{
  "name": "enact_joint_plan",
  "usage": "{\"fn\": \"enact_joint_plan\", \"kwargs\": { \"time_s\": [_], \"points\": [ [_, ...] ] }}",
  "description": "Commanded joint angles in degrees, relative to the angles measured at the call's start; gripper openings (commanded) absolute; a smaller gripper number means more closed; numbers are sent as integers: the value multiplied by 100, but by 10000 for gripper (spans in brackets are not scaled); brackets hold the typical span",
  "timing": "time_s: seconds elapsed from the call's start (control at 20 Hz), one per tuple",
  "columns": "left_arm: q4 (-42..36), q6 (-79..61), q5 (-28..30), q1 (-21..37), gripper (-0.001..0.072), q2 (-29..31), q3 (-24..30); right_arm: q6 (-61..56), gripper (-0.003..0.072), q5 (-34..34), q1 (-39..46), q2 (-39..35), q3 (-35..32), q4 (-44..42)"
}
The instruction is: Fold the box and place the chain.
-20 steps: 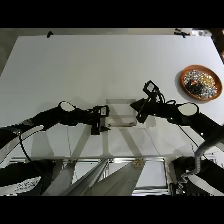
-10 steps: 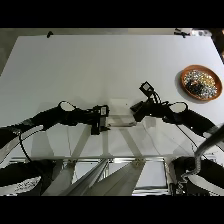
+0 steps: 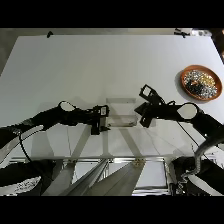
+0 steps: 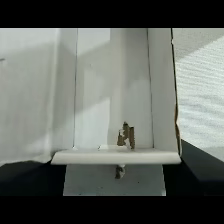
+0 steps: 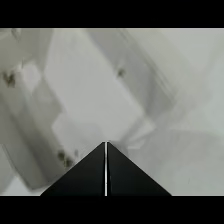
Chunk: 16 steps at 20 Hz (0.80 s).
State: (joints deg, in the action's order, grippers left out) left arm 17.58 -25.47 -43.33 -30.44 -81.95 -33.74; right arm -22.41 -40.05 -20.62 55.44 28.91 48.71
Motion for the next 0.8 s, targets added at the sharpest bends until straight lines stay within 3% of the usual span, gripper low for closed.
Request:
{"fn": "enact_joint_plan", "kwargs": {
  "time_s": [0.0, 0.1, 0.2, 0.25, 0.5, 0.55, 0.75],
  "points": [
    [0, 0, 0, -2, 331, 0, -4, -92, 7, -1086, -2, -109, 7, 1740],
    [0, 0, 0, -2, 331, 0, -4, 201, 14, -1158, -2, -109, 4, 1893],
    [0, 0, 0, -2, 331, 0, -4, 507, 284, -1016, -2, -101, 0, 1735],
    [0, 0, 0, -2, 331, 0, -4, 634, 324, -876, -2, -59, 0, 1628],
    [0, 0, 0, -2, 331, 0, -4, 1034, 226, -588, -138, 382, 0, 1246],
    [0, 0, 0, -2, 331, 0, -4, 1062, 167, -483, -258, 439, 0, 1222],
    [0, 0, -2, -2, 331, 0, -4, 1075, 148, 238, -619, 542, 0, 1051]
  ]
}}
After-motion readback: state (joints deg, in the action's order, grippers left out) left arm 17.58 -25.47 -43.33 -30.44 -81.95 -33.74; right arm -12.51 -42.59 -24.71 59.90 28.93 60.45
